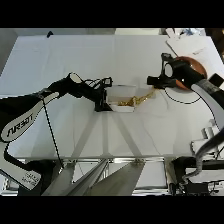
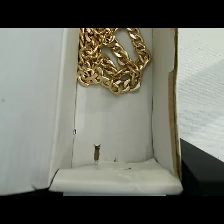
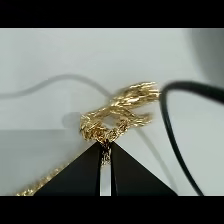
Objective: Fold the box and place the chain.
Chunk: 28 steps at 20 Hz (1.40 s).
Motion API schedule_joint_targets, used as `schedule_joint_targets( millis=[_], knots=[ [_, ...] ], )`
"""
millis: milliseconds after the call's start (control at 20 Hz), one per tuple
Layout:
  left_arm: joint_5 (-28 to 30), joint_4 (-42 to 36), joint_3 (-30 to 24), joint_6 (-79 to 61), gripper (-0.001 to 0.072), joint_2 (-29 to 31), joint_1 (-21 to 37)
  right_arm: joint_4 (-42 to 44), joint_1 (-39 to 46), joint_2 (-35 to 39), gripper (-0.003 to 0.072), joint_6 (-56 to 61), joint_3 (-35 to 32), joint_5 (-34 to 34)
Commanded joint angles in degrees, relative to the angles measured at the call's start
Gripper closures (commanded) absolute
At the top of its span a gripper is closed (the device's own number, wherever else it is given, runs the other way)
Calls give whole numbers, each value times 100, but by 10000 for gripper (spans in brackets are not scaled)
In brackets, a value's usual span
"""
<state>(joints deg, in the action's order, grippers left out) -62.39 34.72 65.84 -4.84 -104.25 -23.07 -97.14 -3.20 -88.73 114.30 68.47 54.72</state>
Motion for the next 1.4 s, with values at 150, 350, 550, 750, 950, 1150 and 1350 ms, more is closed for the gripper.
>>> schedule_joint_targets(
  millis=[150,350,550,750,950,1150,1350],
  knots=[
    [0,2,-2,-2,503,4,4,-166,-319,1281,673,-1051,9,238],
    [2,2,-2,-2,503,4,13,-17,-693,1818,672,-1725,9,693],
    [2,0,-2,-2,503,4,11,518,-1287,1884,672,-2015,9,911],
    [2,0,-2,-2,503,4,11,1051,-1720,1882,672,-2035,9,354],
    [2,2,-2,-2,503,4,11,1985,-1895,1740,672,-2459,9,-72],
    [2,0,-2,-2,503,4,11,2363,-1899,1410,672,-2787,-37,-20],
    [2,2,-2,-2,503,2,11,2352,-1897,1384,672,-2809,-529,-157]
  ],
)
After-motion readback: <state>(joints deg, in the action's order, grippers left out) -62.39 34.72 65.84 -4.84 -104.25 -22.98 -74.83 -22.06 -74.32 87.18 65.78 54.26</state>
